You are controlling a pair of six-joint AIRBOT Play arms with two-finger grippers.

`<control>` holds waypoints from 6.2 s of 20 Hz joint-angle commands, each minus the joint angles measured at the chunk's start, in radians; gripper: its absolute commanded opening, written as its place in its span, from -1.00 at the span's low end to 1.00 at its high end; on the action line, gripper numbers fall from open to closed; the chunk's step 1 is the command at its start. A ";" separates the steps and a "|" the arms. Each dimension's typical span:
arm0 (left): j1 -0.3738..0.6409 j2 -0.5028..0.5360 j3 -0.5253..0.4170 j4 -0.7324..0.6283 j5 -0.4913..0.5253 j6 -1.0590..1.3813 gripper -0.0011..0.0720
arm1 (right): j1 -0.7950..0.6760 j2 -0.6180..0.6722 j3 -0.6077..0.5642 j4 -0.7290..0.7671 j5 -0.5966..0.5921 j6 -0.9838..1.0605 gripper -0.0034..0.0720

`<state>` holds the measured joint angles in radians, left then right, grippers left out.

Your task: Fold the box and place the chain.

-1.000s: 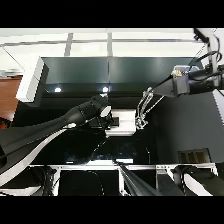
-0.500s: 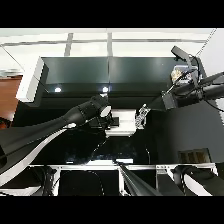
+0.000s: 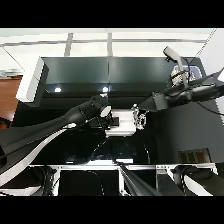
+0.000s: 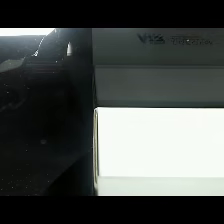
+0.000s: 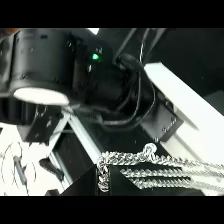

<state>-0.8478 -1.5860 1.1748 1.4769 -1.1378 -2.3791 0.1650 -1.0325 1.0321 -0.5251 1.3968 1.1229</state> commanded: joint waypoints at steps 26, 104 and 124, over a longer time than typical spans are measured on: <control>0.000 0.000 0.000 -0.001 -0.001 0.000 -0.89 | -0.391 -0.349 -0.170 -0.407 -0.988 0.390 1.00; 0.000 0.000 0.000 0.000 -0.017 0.000 -0.89 | 0.070 -0.134 -0.561 -0.069 -0.684 -1.419 0.99; 0.000 0.000 0.000 0.000 -0.023 0.000 -0.89 | -0.052 0.246 -0.490 -0.125 -0.531 -0.702 -0.85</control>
<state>-0.8478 -1.5864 1.1748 1.4761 -1.1595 -2.3791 0.1486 -0.9070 0.5037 -0.6376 0.7273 0.2436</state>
